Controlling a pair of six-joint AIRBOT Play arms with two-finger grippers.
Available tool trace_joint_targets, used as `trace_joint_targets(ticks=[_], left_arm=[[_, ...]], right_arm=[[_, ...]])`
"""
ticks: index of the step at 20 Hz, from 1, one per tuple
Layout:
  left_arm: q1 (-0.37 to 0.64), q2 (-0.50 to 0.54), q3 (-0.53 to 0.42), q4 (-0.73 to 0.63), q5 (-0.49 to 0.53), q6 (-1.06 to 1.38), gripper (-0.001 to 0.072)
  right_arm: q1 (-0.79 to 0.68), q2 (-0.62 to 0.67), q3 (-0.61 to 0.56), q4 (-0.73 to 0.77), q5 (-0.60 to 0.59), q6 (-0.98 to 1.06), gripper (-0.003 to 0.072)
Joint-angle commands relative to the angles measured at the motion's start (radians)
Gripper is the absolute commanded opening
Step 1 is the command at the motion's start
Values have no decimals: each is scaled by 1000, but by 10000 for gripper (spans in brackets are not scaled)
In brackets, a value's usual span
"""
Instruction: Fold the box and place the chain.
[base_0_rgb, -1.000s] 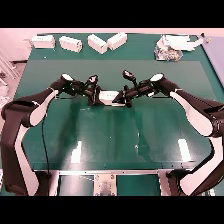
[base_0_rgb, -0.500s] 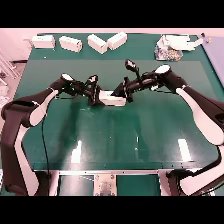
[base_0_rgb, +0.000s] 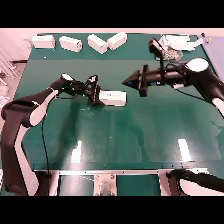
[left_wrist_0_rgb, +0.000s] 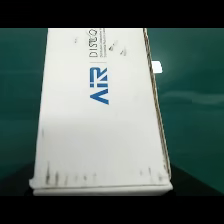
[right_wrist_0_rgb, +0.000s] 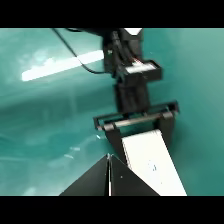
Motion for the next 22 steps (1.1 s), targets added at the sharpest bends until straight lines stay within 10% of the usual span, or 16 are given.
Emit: trace_joint_targets(ticks=[1,4,5,6,16,22], left_arm=[[1,1,1,0,-1,0,346],[1,1,1,-14,3,0,344],[1,1,1,-42,6,-16,265],[3,3,2,-50,-4,-29,23],[111,188,-38,-74,113,-331,15],[229,507,-294,-77,509,-452,14]], right_arm=[[-51,144,-189,-11,-114,41,10],[-100,174,-290,-11,-124,42,11],[-111,174,-311,-11,-126,42,11],[-121,174,-326,-12,-127,42,10],[-137,188,-338,-11,-131,68,11],[-137,188,-338,-4,-152,74,11]])
